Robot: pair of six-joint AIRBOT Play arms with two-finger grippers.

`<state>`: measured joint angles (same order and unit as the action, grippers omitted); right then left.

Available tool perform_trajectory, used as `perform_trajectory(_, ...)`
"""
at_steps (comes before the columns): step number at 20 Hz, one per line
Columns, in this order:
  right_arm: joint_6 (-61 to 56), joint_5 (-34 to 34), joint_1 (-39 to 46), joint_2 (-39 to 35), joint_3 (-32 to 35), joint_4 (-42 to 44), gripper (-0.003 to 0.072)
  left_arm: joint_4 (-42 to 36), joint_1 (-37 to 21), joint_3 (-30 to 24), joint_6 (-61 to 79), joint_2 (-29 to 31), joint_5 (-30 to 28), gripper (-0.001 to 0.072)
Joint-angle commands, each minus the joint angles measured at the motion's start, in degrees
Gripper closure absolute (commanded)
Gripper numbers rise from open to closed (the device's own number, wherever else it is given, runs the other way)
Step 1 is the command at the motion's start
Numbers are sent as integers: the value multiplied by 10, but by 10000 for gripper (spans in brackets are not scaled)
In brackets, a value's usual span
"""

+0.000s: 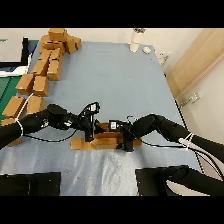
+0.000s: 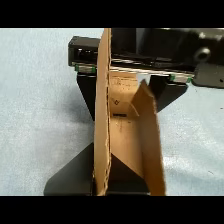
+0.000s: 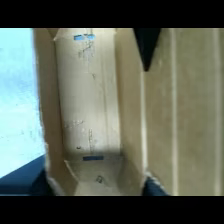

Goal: Fold the box.

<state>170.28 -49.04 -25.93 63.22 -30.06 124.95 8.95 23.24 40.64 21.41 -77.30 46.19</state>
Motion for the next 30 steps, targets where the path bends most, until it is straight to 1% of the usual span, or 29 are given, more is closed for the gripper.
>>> perform_trajectory(1, -1, -10, 0, 0, 0, -7, 102, 0, 0, 0, 0, 0, -2, 700)
perform_trajectory(15, -1, -12, -2, 0, 0, -4, 101, 0, 0, 0, 0, 0, -2, 700)
perform_trajectory(18, -1, -12, -2, 0, 0, -4, 102, -20, 0, 0, 0, 0, -17, 700)
perform_trajectory(30, -1, -12, -2, 0, 0, -4, 102, -21, 0, 0, 0, 0, -21, 700)
